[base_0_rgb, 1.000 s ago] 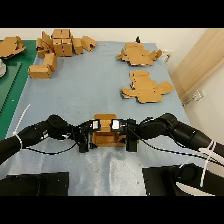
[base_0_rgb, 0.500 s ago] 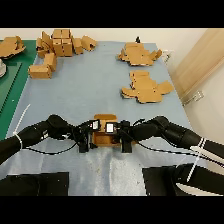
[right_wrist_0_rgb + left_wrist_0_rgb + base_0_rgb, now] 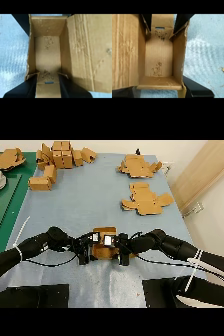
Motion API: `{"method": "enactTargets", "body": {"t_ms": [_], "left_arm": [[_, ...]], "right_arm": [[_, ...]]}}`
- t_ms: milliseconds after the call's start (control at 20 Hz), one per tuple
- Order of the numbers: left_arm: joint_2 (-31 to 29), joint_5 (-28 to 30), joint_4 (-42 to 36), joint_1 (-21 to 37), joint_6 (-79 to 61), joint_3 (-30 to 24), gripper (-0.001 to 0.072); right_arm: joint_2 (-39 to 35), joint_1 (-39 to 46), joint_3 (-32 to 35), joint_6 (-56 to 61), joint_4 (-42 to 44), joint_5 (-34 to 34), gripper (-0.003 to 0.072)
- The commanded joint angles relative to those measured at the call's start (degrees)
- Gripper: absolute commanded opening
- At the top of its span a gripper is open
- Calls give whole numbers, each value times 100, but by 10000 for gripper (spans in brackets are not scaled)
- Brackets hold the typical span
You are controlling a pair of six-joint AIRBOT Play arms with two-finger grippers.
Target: Fold the box.
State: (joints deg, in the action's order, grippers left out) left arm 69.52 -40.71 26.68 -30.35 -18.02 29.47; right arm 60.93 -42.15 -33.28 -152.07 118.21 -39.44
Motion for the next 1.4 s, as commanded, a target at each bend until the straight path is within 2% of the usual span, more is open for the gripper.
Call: {"method": "enactTargets", "body": {"t_ms": [0,50,100,200,350,550,700,1100,1350], "left_arm": [[2,9,-7,0,4,-2,426],[2,11,-7,0,4,-2,426],[2,11,-7,0,4,-2,426],[2,9,-7,0,4,-2,426],[2,9,-7,0,4,-2,426],[2,9,-7,0,7,-2,426],[2,7,-7,0,4,-2,426],[2,9,-7,0,4,-2,427],[2,7,-7,0,4,-2,426]], "right_arm": [[-57,11,2,420,-144,-262,475],[-149,55,2,907,-358,-476,473],[-302,162,2,1572,-636,-723,436],[-728,540,2,2568,-994,-1217,208],[-1384,1449,7,4413,-1239,-1781,1],[-1665,2872,170,5582,-1473,-2610,-1],[-1633,3377,428,6000,-1174,-2343,-1],[-557,3305,723,5099,1091,-1768,-1],[-166,2704,721,5093,1351,-1397,-1]]}}
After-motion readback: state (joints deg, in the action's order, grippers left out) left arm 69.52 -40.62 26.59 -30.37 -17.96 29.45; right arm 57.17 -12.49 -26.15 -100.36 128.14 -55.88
